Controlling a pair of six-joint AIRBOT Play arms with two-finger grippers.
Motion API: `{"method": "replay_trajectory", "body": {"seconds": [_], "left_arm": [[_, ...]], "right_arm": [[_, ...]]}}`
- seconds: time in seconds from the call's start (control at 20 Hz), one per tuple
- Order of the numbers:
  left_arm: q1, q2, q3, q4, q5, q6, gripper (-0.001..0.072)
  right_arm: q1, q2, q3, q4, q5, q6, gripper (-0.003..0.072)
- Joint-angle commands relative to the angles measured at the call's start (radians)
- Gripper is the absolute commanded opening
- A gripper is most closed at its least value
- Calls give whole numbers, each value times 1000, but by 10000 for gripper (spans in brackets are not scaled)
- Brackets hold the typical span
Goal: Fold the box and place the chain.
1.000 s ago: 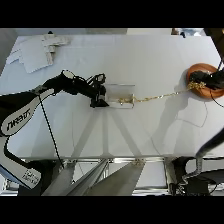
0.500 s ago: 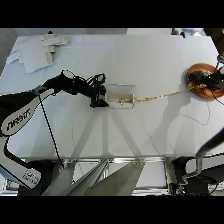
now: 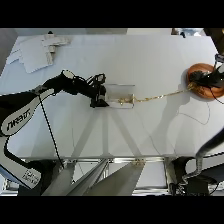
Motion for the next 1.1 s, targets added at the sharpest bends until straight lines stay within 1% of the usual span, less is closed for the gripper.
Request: {"method": "replay_trajectory", "body": {"seconds": [0.0, 0.2, 0.25, 0.4, 0.65, 0.8, 0.95, 1.05], "left_arm": [[0, 0, 0, 0, 0, 0, 417], [0, 0, 0, 0, 0, 0, 417], [0, 0, 0, 0, 0, 0, 417], [0, 0, 0, 0, 0, 0, 417], [0, 0, 0, 0, 0, 0, 417], [0, 0, 0, 0, 0, 0, 417], [0, 0, 0, 0, 0, 0, 417], [0, 0, 0, 0, 0, 0, 417]], "right_arm": [[1, 21, 0, -25, 35, -1, 16], [1, 96, 0, -39, 45, -5, 16], [1, 121, 0, -39, 52, -32, 16], [3, 193, 0, -34, 87, -110, 16], [3, 297, 0, -29, 161, -153, 16], [11, 353, 0, 13, 204, -159, 16], [69, 410, -1, 14, 277, -187, 15], [134, 444, -1, 19, 301, -187, 15]]}}
